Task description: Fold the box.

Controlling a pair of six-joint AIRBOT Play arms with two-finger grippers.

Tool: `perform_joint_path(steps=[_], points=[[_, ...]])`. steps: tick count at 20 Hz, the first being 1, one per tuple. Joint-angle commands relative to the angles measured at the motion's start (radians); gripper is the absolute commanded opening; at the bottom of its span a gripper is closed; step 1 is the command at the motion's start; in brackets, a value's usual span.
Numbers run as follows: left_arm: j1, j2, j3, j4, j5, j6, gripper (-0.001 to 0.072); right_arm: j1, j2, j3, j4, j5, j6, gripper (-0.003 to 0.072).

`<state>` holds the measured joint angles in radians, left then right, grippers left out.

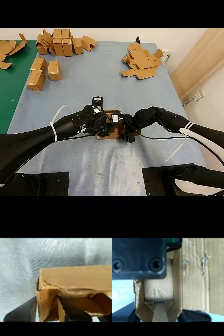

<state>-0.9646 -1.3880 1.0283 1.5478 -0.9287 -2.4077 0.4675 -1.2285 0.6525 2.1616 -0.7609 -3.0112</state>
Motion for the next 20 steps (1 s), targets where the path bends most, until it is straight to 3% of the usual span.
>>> perform_joint_path(steps=[1, 14, 16, 17, 20], points=[[0.0, 0.0, 0.001, 0.001, 0.004, 0.002, 0.0363, 0.0, 0.0, 0.0, 0.0, 0.0, 0.0, 0.0556], [0.005, -0.044, 0.011, 0.002, -0.007, -0.037, 0.0355, 0.0, 0.0, 0.0, 0.0, 0.0, 0.0, 0.0556], [0.006, -0.044, 0.011, 0.002, -0.004, -0.012, 0.0059, 0.0, 0.0, 0.0, 0.0, 0.0, 0.0, 0.0556], [0.006, -0.044, 0.011, 0.0, 0.005, 0.0, 0.0012, 0.0, 0.0, 0.0, 0.0, 0.0, 0.0, 0.0556], [0.006, -0.044, 0.012, 0.0, 0.0, 0.003, 0.0012, 0.0, 0.0, 0.0, 0.0, 0.0, 0.0, 0.0556]])
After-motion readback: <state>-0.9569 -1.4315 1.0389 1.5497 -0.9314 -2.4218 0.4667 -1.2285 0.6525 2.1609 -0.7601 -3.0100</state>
